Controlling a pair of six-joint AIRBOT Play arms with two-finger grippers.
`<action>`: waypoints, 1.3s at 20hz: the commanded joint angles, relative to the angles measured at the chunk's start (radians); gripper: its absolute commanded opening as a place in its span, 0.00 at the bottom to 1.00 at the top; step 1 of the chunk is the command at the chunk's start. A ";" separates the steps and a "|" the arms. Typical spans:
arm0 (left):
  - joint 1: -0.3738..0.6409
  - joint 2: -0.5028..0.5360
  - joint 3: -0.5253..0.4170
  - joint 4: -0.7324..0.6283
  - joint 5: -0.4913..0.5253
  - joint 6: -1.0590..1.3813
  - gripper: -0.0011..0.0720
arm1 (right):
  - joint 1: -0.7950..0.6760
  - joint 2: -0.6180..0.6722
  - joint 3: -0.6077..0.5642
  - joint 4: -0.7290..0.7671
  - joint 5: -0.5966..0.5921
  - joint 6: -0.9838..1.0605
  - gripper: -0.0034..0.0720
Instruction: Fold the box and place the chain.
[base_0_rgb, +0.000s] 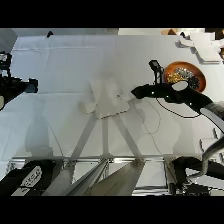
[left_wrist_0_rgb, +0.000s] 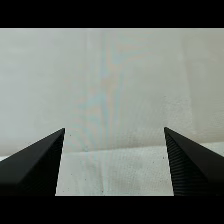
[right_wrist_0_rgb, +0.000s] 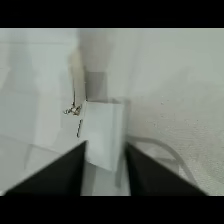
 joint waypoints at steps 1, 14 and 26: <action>0.000 0.000 0.000 0.000 0.000 0.000 0.97 | -0.002 0.007 0.010 -0.034 0.017 0.111 0.48; 0.000 0.000 0.000 0.000 0.000 0.000 0.97 | -0.077 -0.240 0.695 -0.706 0.671 0.697 0.48; 0.000 0.000 0.000 0.000 0.000 0.000 0.97 | -0.077 -0.462 0.763 -0.611 0.782 0.615 0.49</action>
